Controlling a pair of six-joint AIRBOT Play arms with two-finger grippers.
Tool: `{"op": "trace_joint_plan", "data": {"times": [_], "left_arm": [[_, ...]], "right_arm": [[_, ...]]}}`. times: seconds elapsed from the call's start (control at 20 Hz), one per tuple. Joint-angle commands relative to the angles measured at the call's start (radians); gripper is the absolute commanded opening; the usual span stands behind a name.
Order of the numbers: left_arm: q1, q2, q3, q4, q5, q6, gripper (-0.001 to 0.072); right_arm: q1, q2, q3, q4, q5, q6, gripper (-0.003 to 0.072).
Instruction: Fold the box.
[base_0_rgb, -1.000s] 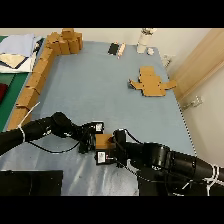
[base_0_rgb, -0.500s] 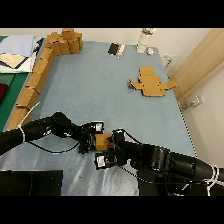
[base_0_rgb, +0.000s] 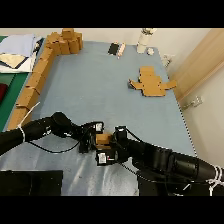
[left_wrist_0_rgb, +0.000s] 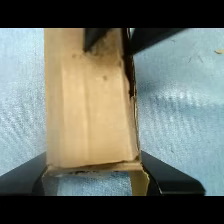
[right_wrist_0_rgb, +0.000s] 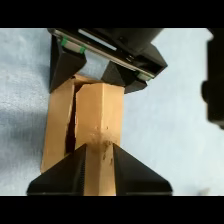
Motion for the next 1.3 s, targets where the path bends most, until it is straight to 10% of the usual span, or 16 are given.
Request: {"op": "trace_joint_plan", "data": {"times": [0.0, 0.9, 1.25], "left_arm": [[0.000, -0.001, 0.000, 0.000, 0.002, 0.000, 0.0439], [0.000, -0.001, 0.000, 0.000, 0.002, 0.000, 0.0439], [0.000, -0.001, 0.000, 0.000, 0.002, 0.000, 0.0439]], "right_arm": [[0.014, 0.040, 0.002, -0.019, -0.010, 0.008, 0.0195], [0.061, -0.040, 0.001, 0.074, -0.006, 0.075, 0.0200], [0.060, 0.211, 0.041, 0.114, -0.239, 0.674, 0.0196]]}}
